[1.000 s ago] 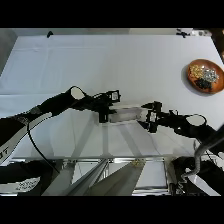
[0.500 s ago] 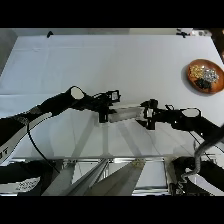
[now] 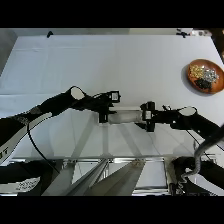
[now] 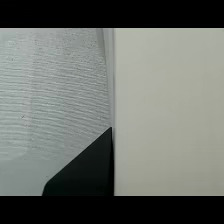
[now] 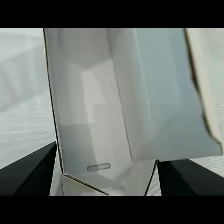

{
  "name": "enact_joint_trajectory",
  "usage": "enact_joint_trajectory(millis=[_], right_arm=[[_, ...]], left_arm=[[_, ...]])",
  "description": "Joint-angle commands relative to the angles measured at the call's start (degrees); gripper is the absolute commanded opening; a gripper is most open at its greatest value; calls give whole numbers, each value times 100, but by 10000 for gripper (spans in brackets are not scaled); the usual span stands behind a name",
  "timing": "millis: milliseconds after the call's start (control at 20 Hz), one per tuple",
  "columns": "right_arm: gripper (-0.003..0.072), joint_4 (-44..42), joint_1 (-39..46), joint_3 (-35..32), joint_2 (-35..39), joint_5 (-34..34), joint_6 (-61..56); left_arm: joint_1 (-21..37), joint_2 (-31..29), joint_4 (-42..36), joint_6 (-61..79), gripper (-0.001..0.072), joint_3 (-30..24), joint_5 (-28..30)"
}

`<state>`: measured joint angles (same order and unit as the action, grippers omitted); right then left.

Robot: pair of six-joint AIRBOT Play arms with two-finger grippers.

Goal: Fold the box and place the chain.

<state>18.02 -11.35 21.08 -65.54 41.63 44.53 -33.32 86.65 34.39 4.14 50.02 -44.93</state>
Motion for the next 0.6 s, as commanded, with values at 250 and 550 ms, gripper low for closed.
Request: enact_joint_trajectory(millis=[250, 550], right_arm=[[652, 76, 0, -4, -258, 61, -212], [652, -275, 0, -4, -304, 59, -85]], left_arm=[[2, -2, -7, -13, 14, 0, 11], [2, -2, -7, -13, 14, 0, 9]])
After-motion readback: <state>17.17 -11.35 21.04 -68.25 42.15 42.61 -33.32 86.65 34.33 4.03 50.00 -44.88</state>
